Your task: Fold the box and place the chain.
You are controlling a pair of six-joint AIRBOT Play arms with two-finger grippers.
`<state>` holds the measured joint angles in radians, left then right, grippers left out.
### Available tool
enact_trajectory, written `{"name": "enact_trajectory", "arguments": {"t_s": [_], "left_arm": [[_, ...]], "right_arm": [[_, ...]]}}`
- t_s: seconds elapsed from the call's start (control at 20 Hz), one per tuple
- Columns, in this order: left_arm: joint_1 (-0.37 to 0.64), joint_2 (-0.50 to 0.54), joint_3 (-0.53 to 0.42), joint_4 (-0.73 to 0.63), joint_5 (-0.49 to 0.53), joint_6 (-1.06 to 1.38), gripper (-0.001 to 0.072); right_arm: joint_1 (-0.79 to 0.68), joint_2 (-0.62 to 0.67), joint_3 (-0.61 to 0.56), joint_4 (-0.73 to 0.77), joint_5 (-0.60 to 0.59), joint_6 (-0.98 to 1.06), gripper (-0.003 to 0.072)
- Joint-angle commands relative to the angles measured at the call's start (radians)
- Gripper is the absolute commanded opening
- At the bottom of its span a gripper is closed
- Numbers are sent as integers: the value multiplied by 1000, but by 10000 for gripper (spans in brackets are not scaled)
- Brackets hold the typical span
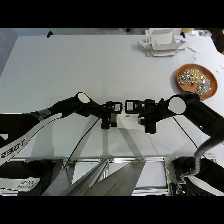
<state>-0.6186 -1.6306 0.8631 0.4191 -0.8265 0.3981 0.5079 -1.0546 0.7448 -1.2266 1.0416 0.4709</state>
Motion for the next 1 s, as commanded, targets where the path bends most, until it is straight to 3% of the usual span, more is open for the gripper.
{"name": "enact_trajectory", "arguments": {"t_s": [0.0,0.1,0.95], "left_arm": [[0,1,0,0,0,2,44],[0,1,0,0,0,2,44],[0,1,0,0,0,2,44]], "right_arm": [[1,1,1,6,-8,4,214],[1,1,1,4,-10,4,176],[1,26,0,-7,-119,57,153]]}}
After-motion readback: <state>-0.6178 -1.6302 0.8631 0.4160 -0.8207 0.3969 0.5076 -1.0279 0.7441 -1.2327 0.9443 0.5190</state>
